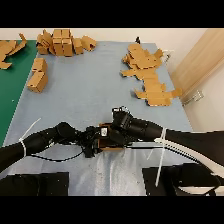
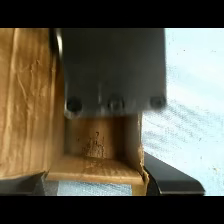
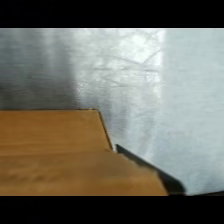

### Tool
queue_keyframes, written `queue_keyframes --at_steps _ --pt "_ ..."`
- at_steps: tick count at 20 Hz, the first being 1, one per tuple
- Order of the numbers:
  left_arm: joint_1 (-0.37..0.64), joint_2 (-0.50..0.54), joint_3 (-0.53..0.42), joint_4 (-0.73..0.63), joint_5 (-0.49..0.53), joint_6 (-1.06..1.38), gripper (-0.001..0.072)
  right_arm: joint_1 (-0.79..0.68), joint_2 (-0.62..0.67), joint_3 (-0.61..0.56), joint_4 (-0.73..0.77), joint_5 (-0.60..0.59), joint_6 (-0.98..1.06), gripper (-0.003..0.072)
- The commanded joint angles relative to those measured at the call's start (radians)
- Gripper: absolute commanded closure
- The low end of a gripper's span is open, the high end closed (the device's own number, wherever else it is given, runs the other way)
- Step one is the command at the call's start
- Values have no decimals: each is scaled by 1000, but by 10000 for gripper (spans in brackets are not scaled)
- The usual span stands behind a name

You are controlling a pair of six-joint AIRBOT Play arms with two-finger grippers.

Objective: Fold the box.

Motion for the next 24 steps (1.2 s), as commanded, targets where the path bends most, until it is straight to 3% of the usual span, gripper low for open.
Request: queue_keyframes --at_steps 1,7,10,12,14,15,16,19,21,23,24 --pt "0 0 0 0 0 0 347 0 18 16 1 -9 5 177" --pt "0 0 0 0 0 0 347 0 145 24 -38 -74 6 176" --pt "0 0 0 0 0 0 347 0 206 23 -108 -194 5 188" --pt "0 0 0 0 0 0 347 -11 245 -7 -146 -202 5 489" --pt "0 0 0 0 0 0 347 -61 295 -74 -146 -141 -11 498" --pt "0 0 0 0 0 0 347 -104 323 -120 -127 -90 -32 674" --pt "0 0 0 0 0 0 347 -162 347 -170 -85 -21 -68 687" --pt "0 0 0 0 0 0 347 -458 367 -317 233 294 -454 688" --pt "0 0 0 0 0 0 347 -678 320 -340 603 401 -890 687" --pt "0 0 0 0 0 0 347 -855 232 -318 998 309 -1345 688" --pt "0 0 0 0 0 0 347 -913 167 -289 1161 190 -1540 688"
